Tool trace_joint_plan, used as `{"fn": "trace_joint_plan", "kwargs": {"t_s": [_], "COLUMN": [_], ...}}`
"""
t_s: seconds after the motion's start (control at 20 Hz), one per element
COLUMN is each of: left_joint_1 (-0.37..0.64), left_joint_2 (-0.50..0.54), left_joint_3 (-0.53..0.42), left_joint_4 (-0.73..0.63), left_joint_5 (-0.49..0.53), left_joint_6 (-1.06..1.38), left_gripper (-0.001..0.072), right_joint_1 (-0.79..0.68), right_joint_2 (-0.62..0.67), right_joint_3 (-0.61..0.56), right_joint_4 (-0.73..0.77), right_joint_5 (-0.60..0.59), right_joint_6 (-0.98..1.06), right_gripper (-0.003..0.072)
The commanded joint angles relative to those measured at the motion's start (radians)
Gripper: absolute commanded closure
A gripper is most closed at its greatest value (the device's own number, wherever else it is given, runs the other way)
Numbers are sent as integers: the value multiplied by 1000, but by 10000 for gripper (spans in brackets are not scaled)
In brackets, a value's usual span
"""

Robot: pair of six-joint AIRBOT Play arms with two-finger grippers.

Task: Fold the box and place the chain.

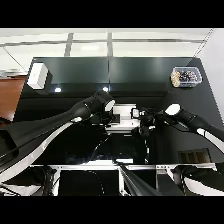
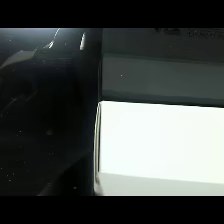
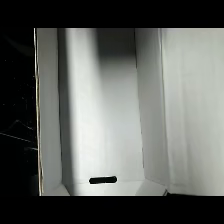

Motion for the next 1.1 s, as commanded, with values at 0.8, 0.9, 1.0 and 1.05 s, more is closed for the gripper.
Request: {"fn": "trace_joint_plan", "kwargs": {"t_s": [0.8,0.9,1.0,1.05], "left_joint_1": [1,0,0,1], "left_joint_2": [0,0,0,0], "left_joint_3": [3,3,3,3], "left_joint_4": [27,26,26,27], "left_joint_5": [-5,-5,-5,-5], "left_joint_6": [55,55,54,54], "left_gripper": [681,681,681,681], "right_joint_1": [7,7,7,7], "right_joint_2": [124,124,124,124], "right_joint_3": [5,5,5,5], "right_joint_4": [-175,-154,-148,-146], "right_joint_5": [34,35,38,46], "right_joint_6": [56,44,45,45], "right_gripper": [40,252,512,563]}}
